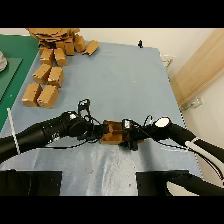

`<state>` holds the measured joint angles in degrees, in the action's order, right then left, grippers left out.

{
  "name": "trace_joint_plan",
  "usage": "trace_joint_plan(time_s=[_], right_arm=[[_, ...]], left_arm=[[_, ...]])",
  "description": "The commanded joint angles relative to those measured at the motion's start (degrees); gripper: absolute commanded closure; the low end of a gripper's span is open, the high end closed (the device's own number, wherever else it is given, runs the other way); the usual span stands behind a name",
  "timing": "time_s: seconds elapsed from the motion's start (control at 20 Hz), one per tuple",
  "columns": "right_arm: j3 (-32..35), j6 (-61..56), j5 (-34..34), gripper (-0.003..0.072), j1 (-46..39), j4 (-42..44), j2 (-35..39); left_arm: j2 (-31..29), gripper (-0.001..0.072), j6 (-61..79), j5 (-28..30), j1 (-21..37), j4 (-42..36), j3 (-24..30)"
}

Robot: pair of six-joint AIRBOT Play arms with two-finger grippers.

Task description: Fold the box.

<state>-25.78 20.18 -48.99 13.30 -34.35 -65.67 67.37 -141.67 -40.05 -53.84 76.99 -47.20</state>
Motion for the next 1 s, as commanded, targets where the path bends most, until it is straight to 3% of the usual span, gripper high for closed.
trace_joint_plan(time_s=[0.0, 0.15, 0.45, 0.95], right_arm=[[0.02, -0.02, -0.04, 0.0144, 0.02, 0.02, 0.02], [0.02, -0.02, -0.04, 0.0144, 0.02, 0.02, 0.02], [0.02, -0.02, -0.04, 0.0144, 0.02, 0.02, 0.02], [0.02, -0.02, -0.02, 0.0144, 0.02, 0.02, 0.02]], left_arm=[[0.00, 0.0587, -0.70, -5.70, -0.04, 1.53, -1.22], [0.02, 0.0587, -2.89, -9.03, 0.02, 3.15, -1.97], [0.02, 0.0587, -3.85, -9.46, 0.00, 6.58, -5.22], [0.50, 0.0585, -0.59, -6.05, -0.42, 4.17, -5.53]])
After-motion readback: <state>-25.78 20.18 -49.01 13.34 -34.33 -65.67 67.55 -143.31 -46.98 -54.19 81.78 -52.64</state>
